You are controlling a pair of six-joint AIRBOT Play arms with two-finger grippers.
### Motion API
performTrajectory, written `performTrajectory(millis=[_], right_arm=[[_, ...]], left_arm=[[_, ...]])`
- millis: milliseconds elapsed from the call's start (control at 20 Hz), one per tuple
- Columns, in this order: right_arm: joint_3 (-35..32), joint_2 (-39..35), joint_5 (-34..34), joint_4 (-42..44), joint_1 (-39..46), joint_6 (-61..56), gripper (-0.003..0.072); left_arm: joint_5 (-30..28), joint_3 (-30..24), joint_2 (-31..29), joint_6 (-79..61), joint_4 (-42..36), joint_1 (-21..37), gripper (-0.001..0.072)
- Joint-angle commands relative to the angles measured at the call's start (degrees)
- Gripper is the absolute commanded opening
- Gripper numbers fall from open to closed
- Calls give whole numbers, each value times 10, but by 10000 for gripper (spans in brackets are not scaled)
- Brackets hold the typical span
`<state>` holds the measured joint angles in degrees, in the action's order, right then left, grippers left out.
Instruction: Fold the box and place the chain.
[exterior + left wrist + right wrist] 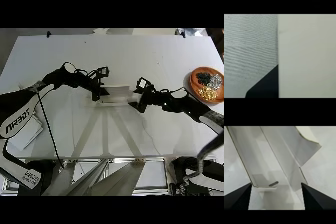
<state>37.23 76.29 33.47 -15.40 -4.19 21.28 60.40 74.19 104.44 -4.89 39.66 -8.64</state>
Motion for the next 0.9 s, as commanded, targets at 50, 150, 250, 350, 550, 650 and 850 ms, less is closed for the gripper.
performTrajectory(millis=[50,150,250,350,550,650,850], right_arm=[[8,0,-3,-11,0,-2,682],[8,0,2,-13,0,36,682],[13,0,1,-12,0,60,682],[22,0,2,-12,0,64,682],[26,5,1,0,0,113,682],[27,18,4,9,0,124,682],[64,55,53,11,7,123,682]], left_arm=[[0,0,0,0,0,0,14],[0,0,0,0,0,0,14],[0,0,0,0,0,0,14],[0,0,0,0,0,0,14],[0,0,0,0,0,0,14],[0,0,0,0,0,0,14],[0,0,0,0,0,0,14]])
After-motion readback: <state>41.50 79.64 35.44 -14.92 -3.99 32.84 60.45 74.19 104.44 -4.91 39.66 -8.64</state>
